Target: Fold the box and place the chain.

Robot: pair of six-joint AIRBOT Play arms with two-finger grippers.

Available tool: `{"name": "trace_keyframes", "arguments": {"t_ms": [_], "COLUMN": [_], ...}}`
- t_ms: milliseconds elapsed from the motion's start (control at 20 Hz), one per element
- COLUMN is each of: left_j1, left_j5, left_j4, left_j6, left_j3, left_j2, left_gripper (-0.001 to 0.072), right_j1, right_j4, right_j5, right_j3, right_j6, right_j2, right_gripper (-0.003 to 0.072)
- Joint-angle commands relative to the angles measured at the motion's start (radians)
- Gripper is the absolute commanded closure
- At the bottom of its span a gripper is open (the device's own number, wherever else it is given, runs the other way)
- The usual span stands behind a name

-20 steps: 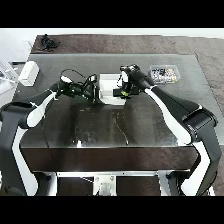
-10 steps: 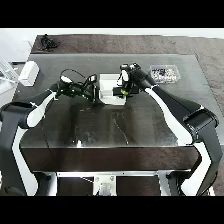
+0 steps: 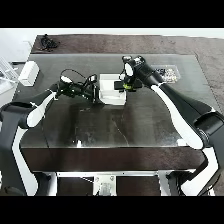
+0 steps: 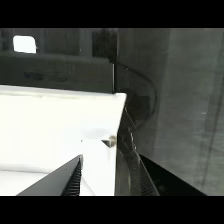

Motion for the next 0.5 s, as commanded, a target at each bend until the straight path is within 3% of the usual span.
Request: {"name": "trace_keyframes", "arguments": {"t_ms": [0, 300, 400, 450], "left_j1": [0.000, 0.000, 0.000, 0.000], "left_j5": [0.000, 0.000, 0.000, 0.000], "left_j4": [0.000, 0.000, 0.000, 0.000], "left_j6": [0.000, 0.000, 0.000, 0.000], "left_j3": [0.000, 0.000, 0.000, 0.000], "left_j2": [0.000, 0.000, 0.000, 0.000], "left_gripper": [0.0338, 0.0338, 0.0338, 0.0338], "right_j1": [-0.012, -0.094, -0.166, -0.213], "right_j4": [-0.037, -0.375, -0.354, -0.323], "right_j5": [-0.001, -0.013, -0.094, -0.150], "right_j3": [0.001, 0.001, 0.001, 0.001], "right_j6": [-0.055, -0.201, -0.242, -0.245], "right_j2": [0.061, 0.116, 0.113, 0.111], "right_gripper": [0.0249, 0.0267, 0.0339, 0.0339]}}
